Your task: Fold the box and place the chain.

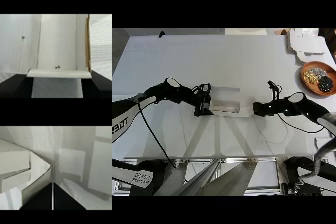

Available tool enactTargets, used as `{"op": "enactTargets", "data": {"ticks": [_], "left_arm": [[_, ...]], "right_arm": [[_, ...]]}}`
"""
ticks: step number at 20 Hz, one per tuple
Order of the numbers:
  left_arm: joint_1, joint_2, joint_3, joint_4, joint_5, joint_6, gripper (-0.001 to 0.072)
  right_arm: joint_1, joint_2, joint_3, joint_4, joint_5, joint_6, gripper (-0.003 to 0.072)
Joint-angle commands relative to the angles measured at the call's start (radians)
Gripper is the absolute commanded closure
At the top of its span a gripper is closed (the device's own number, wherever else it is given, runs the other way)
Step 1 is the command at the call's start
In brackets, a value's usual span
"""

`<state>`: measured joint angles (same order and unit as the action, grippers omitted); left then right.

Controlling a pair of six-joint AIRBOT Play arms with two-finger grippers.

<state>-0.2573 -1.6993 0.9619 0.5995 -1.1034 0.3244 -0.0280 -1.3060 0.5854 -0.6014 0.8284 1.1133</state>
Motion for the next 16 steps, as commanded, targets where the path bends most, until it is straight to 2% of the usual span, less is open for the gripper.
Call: {"op": "enactTargets", "data": {"ticks": [1,10,14,15,16], "left_arm": [[0.000,0.001,0.000,0.000,0.000,0.000,0.0448],[0.000,0.001,0.000,0.000,0.000,0.000,0.0448],[0.000,0.001,0.000,0.000,0.000,0.000,0.0448],[0.000,0.001,0.000,0.000,0.000,0.000,0.0448],[0.000,0.001,0.000,0.000,0.000,0.000,0.0448]], "right_arm": [[0.004,-0.004,0.000,0.063,0.032,-0.045,0.0683],[0.005,-0.004,0.000,0.198,0.051,-0.113,0.0678],[0.054,-0.004,0.000,0.232,0.044,-0.120,0.0676],[0.063,-0.003,0.000,0.232,0.042,-0.119,0.0661],[0.064,-0.003,0.000,0.232,0.039,-0.109,0.0561]]}}
